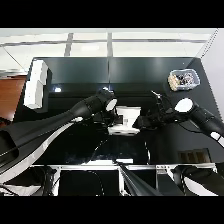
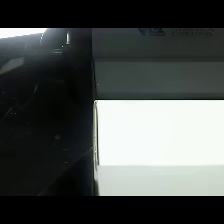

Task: Fold the box and place the chain.

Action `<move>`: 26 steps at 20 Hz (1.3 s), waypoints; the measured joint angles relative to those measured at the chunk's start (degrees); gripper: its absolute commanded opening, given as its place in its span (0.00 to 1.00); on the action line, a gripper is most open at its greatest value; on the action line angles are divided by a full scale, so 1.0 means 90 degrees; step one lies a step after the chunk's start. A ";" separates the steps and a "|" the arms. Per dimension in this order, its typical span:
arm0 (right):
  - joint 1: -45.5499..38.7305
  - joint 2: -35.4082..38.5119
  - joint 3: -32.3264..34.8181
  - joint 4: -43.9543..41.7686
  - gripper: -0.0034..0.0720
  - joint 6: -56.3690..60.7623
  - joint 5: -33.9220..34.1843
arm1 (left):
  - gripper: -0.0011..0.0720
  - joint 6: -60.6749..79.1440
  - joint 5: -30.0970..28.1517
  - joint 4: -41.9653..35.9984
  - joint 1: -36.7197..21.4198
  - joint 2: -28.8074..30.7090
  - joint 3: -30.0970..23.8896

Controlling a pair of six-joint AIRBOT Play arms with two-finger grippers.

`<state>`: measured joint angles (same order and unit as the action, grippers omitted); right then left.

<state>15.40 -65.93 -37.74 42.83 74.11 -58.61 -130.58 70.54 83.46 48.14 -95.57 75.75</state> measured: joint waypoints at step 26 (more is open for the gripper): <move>0.2176 -0.1134 -0.1554 0.4014 0.52 0.4811 -0.0340 | 0.05 -0.0005 -0.0005 -0.0002 0.0002 0.0000 0.0000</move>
<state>34.98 -76.14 -51.72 78.96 117.40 -61.67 -130.63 70.50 83.44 48.16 -95.57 75.75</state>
